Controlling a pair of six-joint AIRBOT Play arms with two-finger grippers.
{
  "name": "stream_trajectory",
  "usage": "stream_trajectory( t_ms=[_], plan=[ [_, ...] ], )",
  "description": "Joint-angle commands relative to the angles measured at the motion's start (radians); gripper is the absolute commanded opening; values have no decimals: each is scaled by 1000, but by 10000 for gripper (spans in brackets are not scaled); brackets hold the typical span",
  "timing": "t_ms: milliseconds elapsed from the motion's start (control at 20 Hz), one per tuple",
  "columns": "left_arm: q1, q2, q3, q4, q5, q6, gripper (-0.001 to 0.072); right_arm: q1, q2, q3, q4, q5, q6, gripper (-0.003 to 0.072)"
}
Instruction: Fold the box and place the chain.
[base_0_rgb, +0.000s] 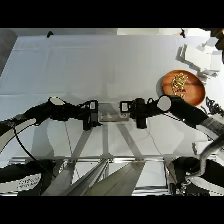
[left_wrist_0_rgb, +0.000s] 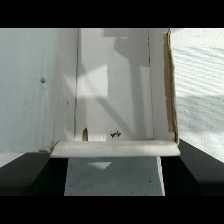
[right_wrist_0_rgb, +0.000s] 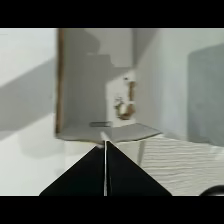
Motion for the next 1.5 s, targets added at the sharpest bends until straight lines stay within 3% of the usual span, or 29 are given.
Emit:
stream_trajectory(
  t_ms=[0,400,550,600,650,700,750,800,1000,1150,1350,1450],
  plan=[
    [-1,0,0,0,0,0,314,11,-8,0,57,-48,0,6],
    [-1,0,0,0,0,0,314,64,-10,0,69,-57,0,28],
    [-1,0,0,0,0,0,314,64,-10,0,73,-63,0,439],
    [-1,0,0,0,0,0,314,64,-10,0,73,-61,4,440],
    [-1,0,0,0,0,0,314,65,-10,0,73,-60,4,428],
    [-1,0,0,0,0,0,314,65,-9,0,75,-57,4,339],
    [-1,0,0,0,0,0,314,65,-5,0,75,-55,3,151],
    [-1,0,0,0,0,0,314,65,2,0,75,-53,2,12],
    [-1,0,0,0,0,0,314,65,84,1,76,-52,5,8],
    [-1,0,0,0,0,0,314,64,221,0,30,-50,158,7],
    [-1,0,0,0,0,0,314,29,376,0,-275,24,555,8],
    [-1,0,0,0,0,0,314,-39,399,-2,-315,64,785,8]
  ],
)
